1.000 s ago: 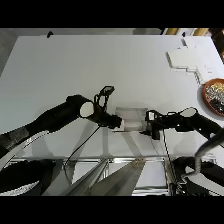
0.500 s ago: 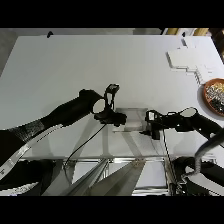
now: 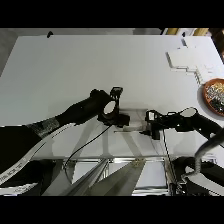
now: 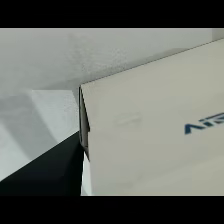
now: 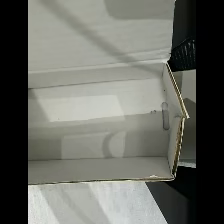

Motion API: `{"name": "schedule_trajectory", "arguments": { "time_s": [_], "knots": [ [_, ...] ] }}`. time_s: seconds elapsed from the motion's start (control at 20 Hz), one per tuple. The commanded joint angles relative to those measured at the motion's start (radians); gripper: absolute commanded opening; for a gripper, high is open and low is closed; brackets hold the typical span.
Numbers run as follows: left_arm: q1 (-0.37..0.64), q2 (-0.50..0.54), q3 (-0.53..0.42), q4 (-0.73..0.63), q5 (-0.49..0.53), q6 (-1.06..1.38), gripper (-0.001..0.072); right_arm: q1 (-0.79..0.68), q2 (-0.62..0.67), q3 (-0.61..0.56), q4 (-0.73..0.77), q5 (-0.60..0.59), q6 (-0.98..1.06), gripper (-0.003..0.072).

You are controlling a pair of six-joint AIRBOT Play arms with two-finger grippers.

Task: Fold the box and place the chain.

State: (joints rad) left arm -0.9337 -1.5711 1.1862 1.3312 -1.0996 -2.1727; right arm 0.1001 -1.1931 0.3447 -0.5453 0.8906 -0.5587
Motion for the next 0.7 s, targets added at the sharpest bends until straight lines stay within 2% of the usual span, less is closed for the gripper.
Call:
{"name": "schedule_trajectory", "arguments": {
  "time_s": [0.0, 0.15, 0.35, 0.45, 0.55, 0.65],
  "knots": [
    [-0.015, -0.028, 0.013, 0.04, -0.069, -0.094, 0.0388, -0.001, 0.0, 0.001, 0.0, 0.001, 0.0, 0.0412],
    [-0.016, -0.039, 0.024, 0.039, -0.083, -0.151, 0.0387, 0.0, 0.0, 0.001, 0.0, 0.001, 0.0, 0.0412],
    [-0.016, -0.092, 0.114, 0.04, -0.11, -0.171, 0.0364, -0.001, 0.0, 0.001, 0.0, 0.004, 0.0, 0.0412],
    [-0.021, -0.109, 0.118, 0.034, -0.111, -0.192, 0.0361, -0.001, 0.0, 0.001, 0.0, 0.005, 0.0, 0.0412],
    [-0.022, -0.121, 0.118, 0.035, -0.144, -0.192, 0.0311, -0.001, 0.0, 0.001, 0.0, 0.005, 0.0, 0.0412],
    [-0.021, -0.123, 0.118, 0.036, -0.158, -0.192, 0.0306, -0.001, 0.0, 0.001, 0.0, 0.005, 0.0, 0.0412]
  ]
}}
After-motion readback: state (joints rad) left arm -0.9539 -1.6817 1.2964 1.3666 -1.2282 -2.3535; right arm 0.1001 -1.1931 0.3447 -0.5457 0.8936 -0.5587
